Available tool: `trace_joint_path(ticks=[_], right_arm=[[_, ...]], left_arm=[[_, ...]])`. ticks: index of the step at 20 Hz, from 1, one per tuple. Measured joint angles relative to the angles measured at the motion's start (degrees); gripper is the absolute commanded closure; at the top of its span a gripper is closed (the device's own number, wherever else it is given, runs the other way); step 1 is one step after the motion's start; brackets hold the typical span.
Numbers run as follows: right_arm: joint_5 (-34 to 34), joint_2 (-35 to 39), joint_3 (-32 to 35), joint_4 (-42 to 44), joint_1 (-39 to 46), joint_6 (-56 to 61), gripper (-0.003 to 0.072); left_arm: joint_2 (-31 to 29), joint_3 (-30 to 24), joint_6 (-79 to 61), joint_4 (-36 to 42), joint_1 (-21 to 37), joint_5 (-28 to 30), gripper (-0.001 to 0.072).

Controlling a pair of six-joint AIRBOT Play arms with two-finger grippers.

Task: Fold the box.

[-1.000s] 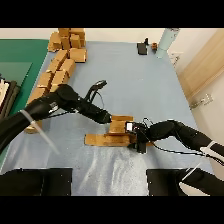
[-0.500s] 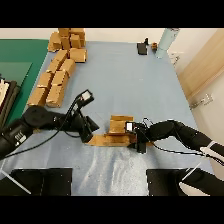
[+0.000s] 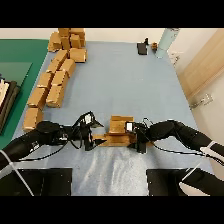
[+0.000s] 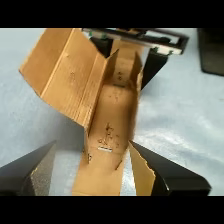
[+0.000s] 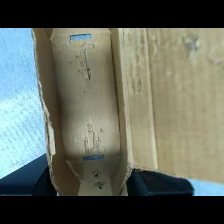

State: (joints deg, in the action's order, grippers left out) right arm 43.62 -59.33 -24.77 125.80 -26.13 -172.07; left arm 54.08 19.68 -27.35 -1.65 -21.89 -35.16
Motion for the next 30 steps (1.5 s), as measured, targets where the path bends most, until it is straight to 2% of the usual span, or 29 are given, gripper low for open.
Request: trace_joint_path(ticks=[3, 9, 12, 13, 14, 17, 20, 27, 28, 29, 30], right_arm=[[0.0, 0.0, 0.0, 0.0, 0.0, 0.0, 0.0172], [0.0, 0.0, 0.0, 0.0, 0.0, 0.0, 0.0172], [0.0, 0.0, 0.0, 0.0, 0.0, 0.0, 0.0172], [0.0, 0.0, 0.0, 0.0, 0.0, 0.0, 0.0172], [0.0, 0.0, 0.0, 0.0, 0.0, 0.0, 0.0172], [0.0, 0.0, 0.0, 0.0, 0.0, 0.0, 0.0172], [0.0, 0.0, 0.0, 0.0, 0.0, 0.0, 0.0172], [0.0, 0.0, 0.0, 0.0, 0.0, 0.0, 0.0172], [0.0, 0.0, 0.0, 0.0, 0.0, 0.0, 0.0173], [0.0, 0.0, 0.0, 0.0, 0.0, 0.0, 0.0172], [0.0, 0.0, 0.0, 0.0, 0.0, 0.0, 0.0172]], left_arm=[[3.7, 1.2, -1.2, 0.4, -0.3, 2.0, 0.0012], [6.9, 3.1, 3.6, -11.0, -0.3, 0.1, 0.0012], [7.3, 3.8, 5.0, -14.0, 1.7, -0.4, 0.0013], [7.3, 4.1, 5.2, -14.7, 2.6, -0.6, 0.007], [7.3, 4.4, 5.6, -15.7, 3.4, -1.1, 0.0188], [7.5, 5.3, 5.9, -17.5, 4.2, -4.7, 0.0197], [8.2, 5.8, 6.1, -18.1, 2.6, -6.8, 0.0197], [11.8, 8.3, 7.1, -17.7, -0.9, -6.1, 0.0211], [12.1, 8.7, 7.6, -17.7, -1.2, -6.0, 0.0345], [12.4, 9.0, 8.0, -17.6, -1.5, -5.9, 0.0424], [12.6, 9.2, 8.3, -17.5, -1.8, -5.9, 0.0426]])
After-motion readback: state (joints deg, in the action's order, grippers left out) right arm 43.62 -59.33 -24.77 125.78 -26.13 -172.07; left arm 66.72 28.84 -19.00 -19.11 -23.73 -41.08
